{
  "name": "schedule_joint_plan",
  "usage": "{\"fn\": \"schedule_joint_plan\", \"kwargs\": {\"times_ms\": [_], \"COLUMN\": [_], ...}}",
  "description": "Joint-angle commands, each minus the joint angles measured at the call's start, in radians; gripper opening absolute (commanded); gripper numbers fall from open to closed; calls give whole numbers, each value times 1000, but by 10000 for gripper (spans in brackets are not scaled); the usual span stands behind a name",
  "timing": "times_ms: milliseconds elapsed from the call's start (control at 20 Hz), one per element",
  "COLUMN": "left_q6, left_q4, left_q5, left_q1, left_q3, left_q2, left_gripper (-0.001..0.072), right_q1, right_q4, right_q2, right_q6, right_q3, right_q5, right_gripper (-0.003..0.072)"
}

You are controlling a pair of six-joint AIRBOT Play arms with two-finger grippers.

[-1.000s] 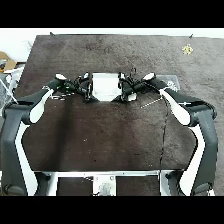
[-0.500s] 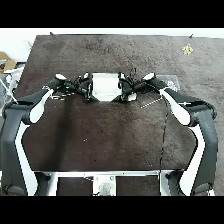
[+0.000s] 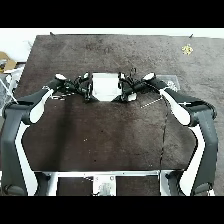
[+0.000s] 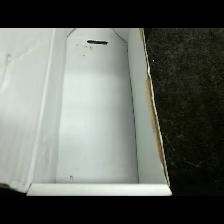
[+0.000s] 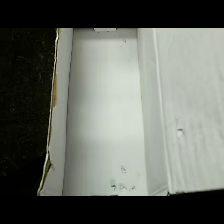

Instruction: Fold the box and place the chain.

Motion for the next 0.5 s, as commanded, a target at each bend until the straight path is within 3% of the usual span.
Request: {"fn": "schedule_joint_plan", "kwargs": {"times_ms": [0,200,300,450], "left_q6": [0,0,0,0], "left_q4": [-2,-2,-2,-2], "left_q5": [0,-2,-1,-2], "left_q1": [0,0,0,0], "left_q3": [0,0,0,0], "left_q2": [0,0,0,0], "left_gripper": [343,344,344,344], "right_q1": [0,0,0,-2], "right_q4": [0,14,14,-40], "right_q2": [0,0,1,13], "right_q6": [0,0,3,4], "right_q3": [0,0,0,0], "right_q5": [0,6,0,3], "right_gripper": [325,328,677,682]}}
